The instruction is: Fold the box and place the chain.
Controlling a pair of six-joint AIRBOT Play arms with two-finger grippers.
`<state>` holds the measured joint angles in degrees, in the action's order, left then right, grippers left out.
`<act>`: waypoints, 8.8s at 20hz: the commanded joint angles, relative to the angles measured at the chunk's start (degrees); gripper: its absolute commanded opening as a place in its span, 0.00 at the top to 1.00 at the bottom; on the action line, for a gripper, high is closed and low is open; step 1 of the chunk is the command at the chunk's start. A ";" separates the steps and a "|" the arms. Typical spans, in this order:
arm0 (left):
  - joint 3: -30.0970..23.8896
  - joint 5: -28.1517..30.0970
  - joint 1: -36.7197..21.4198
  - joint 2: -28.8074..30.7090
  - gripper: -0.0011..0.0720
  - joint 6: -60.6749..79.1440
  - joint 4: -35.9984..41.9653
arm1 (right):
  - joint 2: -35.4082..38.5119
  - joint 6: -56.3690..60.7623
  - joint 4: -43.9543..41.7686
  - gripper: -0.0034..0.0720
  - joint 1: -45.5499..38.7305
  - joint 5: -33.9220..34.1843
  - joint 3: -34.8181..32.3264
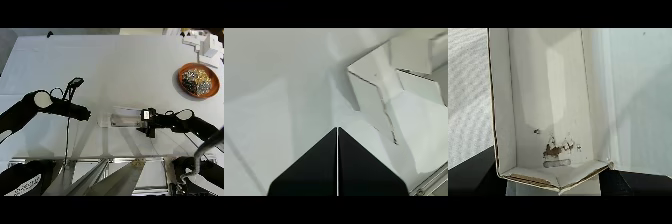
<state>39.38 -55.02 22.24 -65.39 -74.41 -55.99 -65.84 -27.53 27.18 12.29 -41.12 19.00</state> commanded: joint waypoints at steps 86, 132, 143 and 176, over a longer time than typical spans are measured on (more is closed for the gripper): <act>28.04 -6.27 28.24 -27.34 0.52 -57.22 -21.94 | 0.00 0.02 -0.02 0.51 0.02 0.00 -0.02; 35.21 -16.83 30.71 -32.96 0.90 -58.03 -23.50 | 0.00 0.02 -0.02 0.51 0.02 -0.02 -0.02; 35.21 -21.53 28.17 -26.27 0.39 -49.51 -23.15 | 0.00 0.02 -0.02 0.51 0.02 0.00 -0.02; -4.24 10.71 4.76 -16.74 0.03 110.86 40.74 | 0.00 0.04 0.00 0.51 0.02 -0.02 -0.02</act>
<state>34.28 -44.97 26.85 -80.47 32.51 -18.81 -65.84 -27.51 27.18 12.29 -41.12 19.00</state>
